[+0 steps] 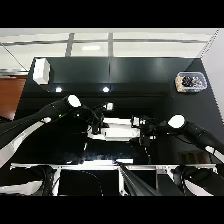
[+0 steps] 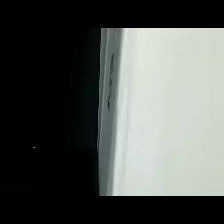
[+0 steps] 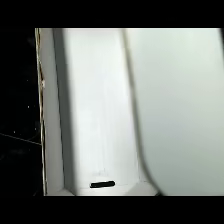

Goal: Fold the box and place the chain.

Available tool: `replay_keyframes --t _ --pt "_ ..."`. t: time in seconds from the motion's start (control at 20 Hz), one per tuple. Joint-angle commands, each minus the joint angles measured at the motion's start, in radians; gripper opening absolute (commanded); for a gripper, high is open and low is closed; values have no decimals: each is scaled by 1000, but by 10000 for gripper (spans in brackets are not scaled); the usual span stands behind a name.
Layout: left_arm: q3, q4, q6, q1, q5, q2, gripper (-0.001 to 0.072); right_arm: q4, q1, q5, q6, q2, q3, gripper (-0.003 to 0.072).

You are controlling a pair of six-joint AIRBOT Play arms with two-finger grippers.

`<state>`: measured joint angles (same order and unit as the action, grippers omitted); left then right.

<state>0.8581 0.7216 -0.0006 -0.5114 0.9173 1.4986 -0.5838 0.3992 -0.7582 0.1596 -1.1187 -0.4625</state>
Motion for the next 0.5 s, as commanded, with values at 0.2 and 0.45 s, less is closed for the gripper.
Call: replay_keyframes --t 0.2,0.45 --pt "0 0 -2 0 -2 0 22 -18 0 3 63 -32 0 663" --pt "0 0 -2 0 -2 0 22 -18 0 23 74 -33 0 662"
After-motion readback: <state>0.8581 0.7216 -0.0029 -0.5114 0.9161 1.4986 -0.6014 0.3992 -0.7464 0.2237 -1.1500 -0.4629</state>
